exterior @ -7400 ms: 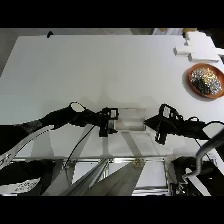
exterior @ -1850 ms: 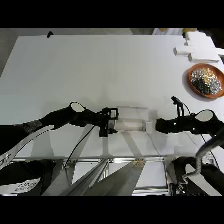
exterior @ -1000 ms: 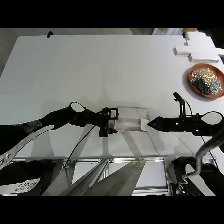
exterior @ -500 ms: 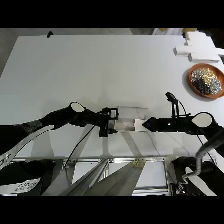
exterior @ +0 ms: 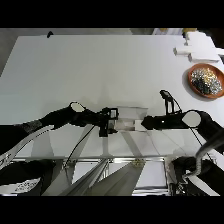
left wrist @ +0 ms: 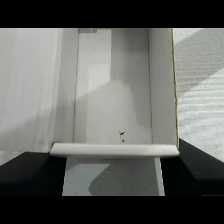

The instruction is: Fold the box and place the chain.

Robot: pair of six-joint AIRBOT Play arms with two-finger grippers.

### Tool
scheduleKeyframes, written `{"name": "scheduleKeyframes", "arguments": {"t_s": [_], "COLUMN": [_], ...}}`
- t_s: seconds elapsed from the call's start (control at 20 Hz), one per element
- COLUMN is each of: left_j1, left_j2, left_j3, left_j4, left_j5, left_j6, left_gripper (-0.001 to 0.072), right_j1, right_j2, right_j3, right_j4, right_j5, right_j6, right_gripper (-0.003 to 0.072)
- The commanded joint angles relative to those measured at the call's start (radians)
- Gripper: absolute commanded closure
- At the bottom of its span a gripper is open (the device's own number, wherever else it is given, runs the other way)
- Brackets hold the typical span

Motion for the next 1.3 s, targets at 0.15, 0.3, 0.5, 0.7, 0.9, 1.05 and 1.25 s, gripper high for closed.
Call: {"name": "scheduleKeyframes", "arguments": {"t_s": [0.15,0.3,0.5,0.7,0.9,1.05,1.25], "left_j1": [0.000,0.000,0.000,0.000,0.000,0.000,0.000], "left_j2": [0.000,0.000,0.000,0.000,0.000,0.000,0.000], "left_j3": [0.000,0.000,0.000,0.000,0.000,0.000,0.000], "left_j4": [0.000,0.000,0.000,0.000,0.000,0.000,0.000], "left_j5": [0.000,0.000,0.001,0.000,0.000,0.000,0.000], "left_j6": [0.000,0.000,0.000,0.000,0.000,0.000,0.000], "left_gripper": [0.0643,0.0643,0.0643,0.0643,0.0643,0.0643,0.0643], "right_j1": [0.170,0.221,0.266,0.315,0.337,0.337,0.337], "right_j2": [-0.131,-0.193,-0.247,-0.302,-0.321,-0.338,-0.354], "right_j3": [0.127,0.170,0.227,0.263,0.263,0.263,0.263], "right_j4": [-0.194,-0.261,-0.365,-0.436,-0.471,-0.475,-0.476], "right_j5": [0.043,0.093,0.150,0.166,0.166,0.155,0.153], "right_j6": [0.306,0.412,0.568,0.692,0.733,0.748,0.748], "right_gripper": [0.0372,0.0370,0.0370,0.0370,0.0370,0.0371,0.0448]}}
